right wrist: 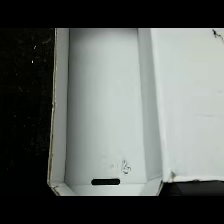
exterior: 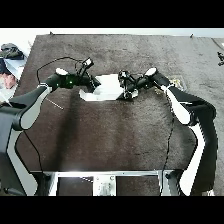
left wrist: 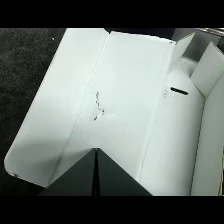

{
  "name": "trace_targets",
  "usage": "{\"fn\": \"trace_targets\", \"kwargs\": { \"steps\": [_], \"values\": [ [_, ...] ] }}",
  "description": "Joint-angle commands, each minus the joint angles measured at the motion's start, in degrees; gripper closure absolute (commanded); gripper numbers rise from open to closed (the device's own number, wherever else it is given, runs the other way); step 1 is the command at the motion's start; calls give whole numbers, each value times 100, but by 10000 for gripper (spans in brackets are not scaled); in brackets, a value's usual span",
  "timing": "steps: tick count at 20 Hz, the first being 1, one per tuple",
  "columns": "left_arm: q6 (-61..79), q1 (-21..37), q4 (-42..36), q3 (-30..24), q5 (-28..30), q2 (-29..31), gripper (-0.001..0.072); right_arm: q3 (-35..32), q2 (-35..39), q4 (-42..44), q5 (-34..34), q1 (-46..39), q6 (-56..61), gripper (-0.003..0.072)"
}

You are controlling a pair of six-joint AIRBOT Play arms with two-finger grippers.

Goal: Fold the box and place the chain.

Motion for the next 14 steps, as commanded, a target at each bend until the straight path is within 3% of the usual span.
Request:
{"fn": "trace_targets", "kwargs": {
  "steps": [1,6,10,12,14],
  "values": [
    [13,2,-4,9,48,57,697,2,-2,0,4,-2,0,368],
    [55,138,0,354,-179,417,697,2,-2,0,4,-2,0,368],
    [50,466,81,603,-1198,723,696,2,-2,2,7,-2,0,368],
    [50,501,750,629,-1659,723,695,2,-2,0,4,-2,2,368],
    [46,442,1963,627,-1908,721,693,2,0,0,2,-2,2,368]
  ]
}}
